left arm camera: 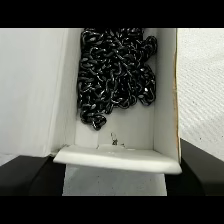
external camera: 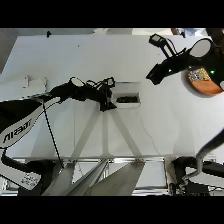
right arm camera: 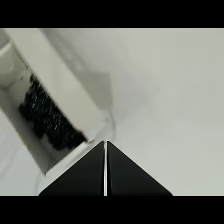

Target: Fold the box and place the chain.

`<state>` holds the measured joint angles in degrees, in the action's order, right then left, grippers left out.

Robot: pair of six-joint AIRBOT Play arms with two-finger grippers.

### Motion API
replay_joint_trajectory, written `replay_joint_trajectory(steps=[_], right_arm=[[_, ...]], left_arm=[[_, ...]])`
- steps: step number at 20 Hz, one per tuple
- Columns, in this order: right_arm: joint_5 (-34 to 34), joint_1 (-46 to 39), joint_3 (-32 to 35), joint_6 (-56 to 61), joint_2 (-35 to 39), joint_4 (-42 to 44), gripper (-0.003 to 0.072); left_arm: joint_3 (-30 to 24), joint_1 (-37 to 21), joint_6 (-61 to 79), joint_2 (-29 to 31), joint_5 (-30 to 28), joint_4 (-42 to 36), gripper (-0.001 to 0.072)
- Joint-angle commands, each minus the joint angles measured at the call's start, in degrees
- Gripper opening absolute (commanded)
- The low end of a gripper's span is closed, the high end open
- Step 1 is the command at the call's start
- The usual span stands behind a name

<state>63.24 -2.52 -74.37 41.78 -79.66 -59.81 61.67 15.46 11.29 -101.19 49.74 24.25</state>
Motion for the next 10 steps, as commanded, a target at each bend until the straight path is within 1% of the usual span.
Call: replay_joint_trajectory(steps=[1,3,5,8,10], right_arm=[[-7.80,0.07,-0.02,4.48,-0.39,2.29,0.0005],[-9.68,0.44,-0.02,4.92,-3.13,3.93,0.0004],[-9.31,0.76,-0.02,4.87,-6.95,7.78,0.0004],[-6.14,0.92,-0.02,4.52,-13.11,13.64,0.0004],[-0.90,1.46,-0.02,0.94,-15.47,13.88,0.0004]], left_arm=[[0.00,-0.02,0.00,0.00,0.00,-0.02,0.0019],[0.00,-0.02,0.00,0.00,0.00,0.00,0.0019],[0.00,-0.02,0.00,0.00,0.00,0.00,0.0019],[0.00,-0.02,0.00,0.00,0.00,-0.02,0.0019],[0.00,-0.02,0.00,0.00,-0.02,-0.02,0.0019]])
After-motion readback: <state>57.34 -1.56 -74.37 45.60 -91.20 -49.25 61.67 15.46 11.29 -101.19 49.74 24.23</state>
